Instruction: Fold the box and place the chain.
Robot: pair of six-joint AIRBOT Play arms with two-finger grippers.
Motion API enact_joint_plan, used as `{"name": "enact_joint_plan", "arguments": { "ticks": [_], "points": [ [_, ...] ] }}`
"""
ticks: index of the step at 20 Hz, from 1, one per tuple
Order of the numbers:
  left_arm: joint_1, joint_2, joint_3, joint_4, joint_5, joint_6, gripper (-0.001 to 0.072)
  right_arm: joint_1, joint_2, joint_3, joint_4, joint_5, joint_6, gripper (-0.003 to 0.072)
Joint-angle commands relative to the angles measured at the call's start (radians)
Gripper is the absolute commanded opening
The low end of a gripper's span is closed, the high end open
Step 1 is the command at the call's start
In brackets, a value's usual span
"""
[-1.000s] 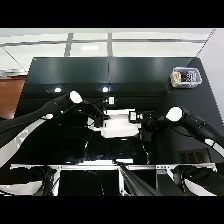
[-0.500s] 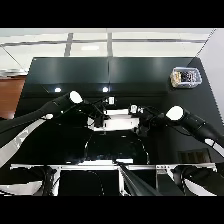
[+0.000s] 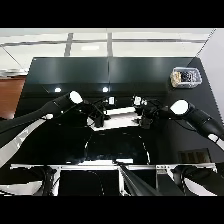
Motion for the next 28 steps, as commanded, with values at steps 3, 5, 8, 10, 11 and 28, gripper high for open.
{"name": "enact_joint_plan", "arguments": {
  "ticks": [3, 5, 8, 10, 11, 28],
  "points": [
    [0.0, 0.0, 0.001, 0.0, -0.001, 0.001, 0.0029, -0.008, -0.023, -0.001, 0.101, 0.082, -0.119, 0.0706],
    [0.0, 0.001, 0.001, 0.0, -0.001, 0.001, 0.0029, -0.003, -0.053, -0.005, 0.185, 0.089, -0.213, 0.0706],
    [0.0, 0.002, 0.003, 0.0, -0.005, 0.0, 0.0029, -0.003, -0.099, -0.005, 0.234, 0.127, -0.245, 0.0706],
    [0.0, 0.002, 0.004, 0.0, -0.006, 0.0, 0.0029, 0.002, -0.121, -0.02, 0.253, 0.173, -0.246, 0.0706],
    [0.0, 0.002, 0.006, 0.001, -0.01, 0.0, 0.0029, 0.006, -0.124, -0.033, 0.219, 0.154, -0.247, 0.0706],
    [0.0, 0.001, 0.023, 0.0, -0.031, 0.0, 0.0029, 0.014, -0.152, -0.05, 0.174, 0.054, -0.297, 0.0706]
  ]
}}
